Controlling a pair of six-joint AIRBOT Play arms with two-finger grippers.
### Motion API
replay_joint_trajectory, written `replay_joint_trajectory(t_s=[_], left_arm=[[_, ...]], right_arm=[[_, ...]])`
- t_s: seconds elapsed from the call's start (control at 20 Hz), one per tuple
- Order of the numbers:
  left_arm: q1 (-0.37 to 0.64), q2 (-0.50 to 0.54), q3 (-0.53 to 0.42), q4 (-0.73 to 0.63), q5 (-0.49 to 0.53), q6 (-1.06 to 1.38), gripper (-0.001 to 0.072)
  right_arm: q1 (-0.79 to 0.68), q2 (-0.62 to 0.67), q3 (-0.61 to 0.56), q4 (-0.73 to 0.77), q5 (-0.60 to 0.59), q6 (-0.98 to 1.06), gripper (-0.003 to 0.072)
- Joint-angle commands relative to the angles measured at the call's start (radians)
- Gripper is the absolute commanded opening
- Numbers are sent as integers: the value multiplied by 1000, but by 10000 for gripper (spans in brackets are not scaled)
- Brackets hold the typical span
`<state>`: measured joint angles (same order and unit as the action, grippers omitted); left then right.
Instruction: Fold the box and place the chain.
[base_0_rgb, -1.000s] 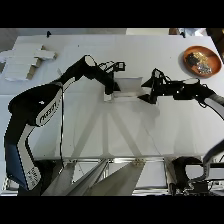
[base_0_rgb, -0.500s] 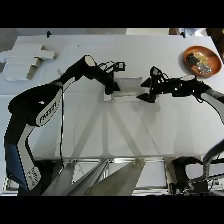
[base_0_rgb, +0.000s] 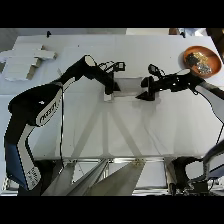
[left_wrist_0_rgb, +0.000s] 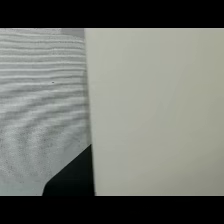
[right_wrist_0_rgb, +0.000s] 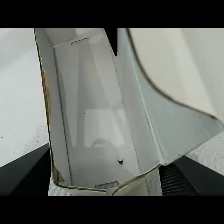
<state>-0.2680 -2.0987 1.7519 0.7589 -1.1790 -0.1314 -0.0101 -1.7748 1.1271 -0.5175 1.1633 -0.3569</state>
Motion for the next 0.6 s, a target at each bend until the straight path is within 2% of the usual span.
replay_joint_trajectory(t_s=[0.0, 0.55], left_arm=[[0, -1, 0, 0, 0, 0, 20], [0, -1, 0, 0, 0, 0, 20]], right_arm=[[21, -23, 24, -85, 56, 40, 720], [46, -47, 24, -93, 44, 34, 720]])
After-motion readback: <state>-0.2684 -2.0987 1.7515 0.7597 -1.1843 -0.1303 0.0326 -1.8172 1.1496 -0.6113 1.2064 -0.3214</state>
